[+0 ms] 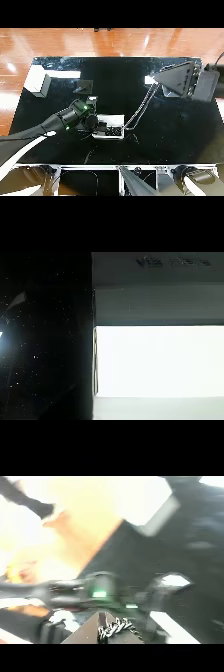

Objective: Fold the box and place the chain.

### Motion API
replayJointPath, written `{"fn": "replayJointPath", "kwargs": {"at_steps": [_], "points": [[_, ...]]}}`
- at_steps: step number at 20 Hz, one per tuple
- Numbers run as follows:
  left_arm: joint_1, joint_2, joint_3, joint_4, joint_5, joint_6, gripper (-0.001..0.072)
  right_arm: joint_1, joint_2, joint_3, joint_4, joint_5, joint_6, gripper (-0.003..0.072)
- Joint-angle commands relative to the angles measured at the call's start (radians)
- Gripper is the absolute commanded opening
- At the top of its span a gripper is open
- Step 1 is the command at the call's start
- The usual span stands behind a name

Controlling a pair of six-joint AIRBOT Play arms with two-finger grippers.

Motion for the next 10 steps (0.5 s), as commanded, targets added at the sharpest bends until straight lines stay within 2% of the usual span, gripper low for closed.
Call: {"fn": "replayJointPath", "kwargs": {"at_steps": [1, 6, 10], "points": [[0.001, 0.000, 0.001, 0.000, -0.002, 0.000, 0.0023, 0.177, 0.001, 0.000, 0.035, -0.079, 0.012, 0.0025], [0.001, 0.000, 0.001, 0.000, -0.004, 0.000, 0.0023, 0.383, -0.053, 0.001, 0.034, -0.220, 0.015, 0.0026], [0.001, 0.000, 0.001, 0.000, -0.006, 0.000, 0.0023, 0.407, -0.084, 0.040, 0.047, -0.352, -0.002, 0.0025]]}}
